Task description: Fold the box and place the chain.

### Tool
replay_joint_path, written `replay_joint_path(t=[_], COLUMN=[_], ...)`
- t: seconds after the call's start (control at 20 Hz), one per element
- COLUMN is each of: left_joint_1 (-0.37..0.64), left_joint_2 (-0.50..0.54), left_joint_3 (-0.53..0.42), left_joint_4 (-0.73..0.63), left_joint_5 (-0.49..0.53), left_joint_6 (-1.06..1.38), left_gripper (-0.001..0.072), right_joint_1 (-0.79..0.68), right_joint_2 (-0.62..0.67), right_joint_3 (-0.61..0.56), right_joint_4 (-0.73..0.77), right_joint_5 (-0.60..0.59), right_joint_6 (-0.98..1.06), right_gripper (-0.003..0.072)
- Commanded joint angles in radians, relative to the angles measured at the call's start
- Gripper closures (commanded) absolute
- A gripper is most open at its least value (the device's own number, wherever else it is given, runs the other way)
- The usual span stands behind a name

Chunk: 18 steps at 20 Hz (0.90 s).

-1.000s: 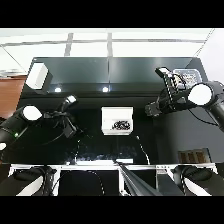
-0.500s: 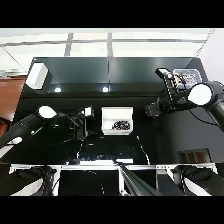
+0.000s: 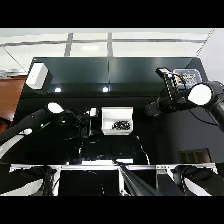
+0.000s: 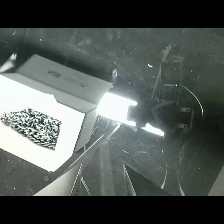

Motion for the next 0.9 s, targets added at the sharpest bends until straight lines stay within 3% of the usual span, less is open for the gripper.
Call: replay_joint_path(t=[0.0,0.6,0.65,0.7,0.75,0.85], left_joint_1=[-0.004,-0.051,-0.053,-0.055,-0.056,-0.06], left_joint_2=[-0.026,-0.064,-0.064,-0.064,-0.064,-0.065], left_joint_3=[0.009,0.054,0.054,0.054,0.054,0.054], left_joint_4=[-0.02,0.004,0.012,0.013,0.019,0.021], left_joint_5=[0.003,0.016,0.006,-0.005,-0.006,-0.002], left_joint_6=[0.009,-0.061,-0.056,-0.045,-0.044,-0.044], left_gripper=[-0.001,0.0002,0.0052,0.0161,0.0221,0.0222], right_joint_1=[0.0,0.0,0.0,0.0,0.0,0.0], right_joint_2=[0.0,0.0,0.0,0.0,-0.002,-0.018], right_joint_3=[0.0,0.0,0.0,0.0,0.0,0.0], right_joint_4=[0.0,0.0,0.0,-0.002,-0.007,-0.007], right_joint_5=[-0.008,-0.03,-0.031,-0.034,-0.047,-0.147], right_joint_6=[-0.001,-0.001,-0.001,-0.001,0.0,0.021], right_gripper=[0.0366,0.0384,0.0383,0.0383,0.0355,-0.0034])
